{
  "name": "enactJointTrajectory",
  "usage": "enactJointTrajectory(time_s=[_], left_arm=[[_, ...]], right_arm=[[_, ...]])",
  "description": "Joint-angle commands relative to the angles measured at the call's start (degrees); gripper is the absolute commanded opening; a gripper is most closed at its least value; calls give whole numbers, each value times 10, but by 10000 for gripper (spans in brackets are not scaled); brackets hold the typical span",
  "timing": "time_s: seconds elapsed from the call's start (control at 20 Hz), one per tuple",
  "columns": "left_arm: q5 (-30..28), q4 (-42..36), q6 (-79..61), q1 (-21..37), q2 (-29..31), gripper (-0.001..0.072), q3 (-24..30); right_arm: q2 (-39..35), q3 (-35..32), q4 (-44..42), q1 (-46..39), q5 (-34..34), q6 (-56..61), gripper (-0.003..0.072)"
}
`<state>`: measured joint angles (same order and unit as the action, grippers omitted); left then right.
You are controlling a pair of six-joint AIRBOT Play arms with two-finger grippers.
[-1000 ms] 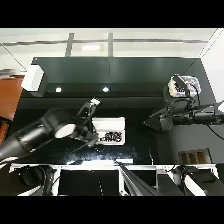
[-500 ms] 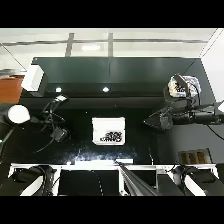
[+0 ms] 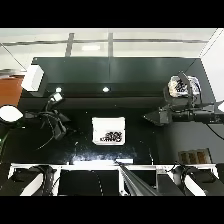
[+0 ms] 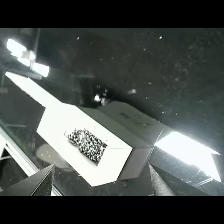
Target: Fold the box and place the chain.
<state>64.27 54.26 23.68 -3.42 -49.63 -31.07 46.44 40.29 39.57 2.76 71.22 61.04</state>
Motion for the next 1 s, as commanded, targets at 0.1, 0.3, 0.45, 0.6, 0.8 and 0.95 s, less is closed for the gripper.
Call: enactJointTrajectory(time_s=[0.1,0.3,0.45,0.6,0.8,0.95], left_arm=[[-41,-5,-123,-106,-40,700,14],[-85,41,-105,-181,-79,690,14],[-83,35,-77,-164,-81,690,14],[-80,19,-78,-165,-81,690,14],[-66,18,-78,-166,-81,690,14],[-68,21,-77,-166,-82,690,14]], right_arm=[[0,0,1,2,-28,35,696],[0,0,2,6,-28,59,696],[0,0,19,7,-29,59,696],[0,0,38,7,-32,58,696],[0,0,43,7,-32,58,696],[0,0,43,7,-32,58,697]])
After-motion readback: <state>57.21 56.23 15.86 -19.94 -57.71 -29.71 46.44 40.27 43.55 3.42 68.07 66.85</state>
